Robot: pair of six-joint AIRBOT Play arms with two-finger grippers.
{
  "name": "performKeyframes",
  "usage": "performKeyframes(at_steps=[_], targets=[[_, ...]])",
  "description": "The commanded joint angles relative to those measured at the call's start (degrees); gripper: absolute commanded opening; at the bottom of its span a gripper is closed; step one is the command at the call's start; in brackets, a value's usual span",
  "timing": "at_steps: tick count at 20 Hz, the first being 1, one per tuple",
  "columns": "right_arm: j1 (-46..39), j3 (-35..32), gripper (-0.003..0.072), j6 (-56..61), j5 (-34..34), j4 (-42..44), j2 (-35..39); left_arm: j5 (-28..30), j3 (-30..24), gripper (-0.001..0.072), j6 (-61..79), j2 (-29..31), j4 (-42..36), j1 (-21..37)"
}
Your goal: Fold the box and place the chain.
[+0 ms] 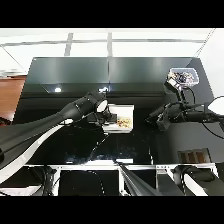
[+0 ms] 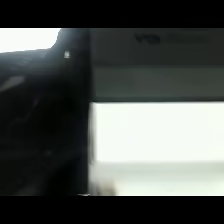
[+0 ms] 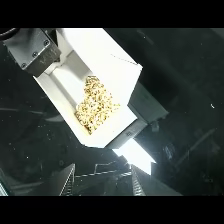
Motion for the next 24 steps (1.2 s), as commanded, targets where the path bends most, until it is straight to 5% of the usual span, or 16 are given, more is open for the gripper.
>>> performKeyframes(at_steps=[1,2,8,13,18,21,24], targets=[[-0.17,0.04,0.0417,1.03,1.22,0.09,0.02,-0.24,0.04,0.0546,1.18,2.36,-0.13,-1.16],[-0.17,0.02,0.0417,1.73,1.6,0.13,0.02,-0.04,0.04,0.0634,1.33,4.24,2.32,-2.03],[-0.17,0.02,0.0417,2.82,2.34,-0.92,0.02,-5.99,-1.55,0.0646,7.96,17.22,15.58,0.07],[-0.17,0.02,0.0417,3.32,1.88,-1.64,0.02,-7.04,-14.56,0.0645,10.82,30.75,19.19,16.92],[-0.17,0.02,0.0417,3.85,-0.9,-1.6,0.02,8.96,-29.2,0.064,33.97,40.65,-4.83,36.76],[-0.17,0.02,0.0417,3.85,-1.27,-1.6,0.02,11.91,-31.76,0.064,56.08,40.06,-13.0,38.8],[-0.17,0.02,0.0417,3.85,-1.6,-1.6,0.02,7.69,-32.65,0.0626,86.75,37.16,-24.7,36.0]])
